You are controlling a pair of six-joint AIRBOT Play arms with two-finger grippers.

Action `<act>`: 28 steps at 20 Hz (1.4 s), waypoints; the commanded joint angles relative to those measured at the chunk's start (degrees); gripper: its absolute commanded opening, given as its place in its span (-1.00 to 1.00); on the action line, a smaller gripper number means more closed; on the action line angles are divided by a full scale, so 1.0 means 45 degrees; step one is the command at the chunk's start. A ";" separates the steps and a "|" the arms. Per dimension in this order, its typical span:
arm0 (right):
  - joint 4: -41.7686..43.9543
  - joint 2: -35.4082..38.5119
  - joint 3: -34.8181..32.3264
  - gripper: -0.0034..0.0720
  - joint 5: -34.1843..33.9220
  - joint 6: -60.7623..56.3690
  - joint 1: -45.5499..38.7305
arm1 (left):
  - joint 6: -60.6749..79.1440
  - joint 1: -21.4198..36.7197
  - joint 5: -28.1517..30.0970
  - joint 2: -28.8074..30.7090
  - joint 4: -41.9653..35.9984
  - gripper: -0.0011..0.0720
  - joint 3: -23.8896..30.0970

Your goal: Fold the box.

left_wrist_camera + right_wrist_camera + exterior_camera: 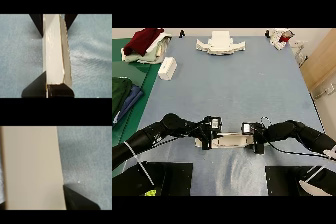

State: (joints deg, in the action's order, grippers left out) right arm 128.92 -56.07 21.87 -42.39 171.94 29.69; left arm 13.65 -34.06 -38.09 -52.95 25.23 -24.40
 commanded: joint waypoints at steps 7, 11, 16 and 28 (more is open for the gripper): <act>-0.0024 -0.0010 -0.0010 0.54 -0.0024 -0.0005 0.0015 | 0.0005 -0.0005 0.0000 0.0010 0.0005 -0.94 0.0000; -0.0029 -0.0010 -0.0010 0.54 -0.0024 -0.0005 0.0015 | 0.0000 -0.0005 -0.0010 0.0010 0.0000 -0.94 0.0000; -0.0024 -0.0010 -0.0010 0.54 -0.0024 -0.0005 0.0015 | 0.0000 0.0000 0.0049 0.0010 0.0010 -0.93 0.0000; -0.0024 -0.0010 -0.0010 0.54 -0.0024 -0.0005 0.0015 | -0.4245 0.0729 0.0151 0.0461 0.0729 0.51 -0.0024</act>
State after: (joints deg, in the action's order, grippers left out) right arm 128.79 -56.12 21.87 -42.52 171.89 29.69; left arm 5.28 -32.56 -36.53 -52.21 26.24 -24.40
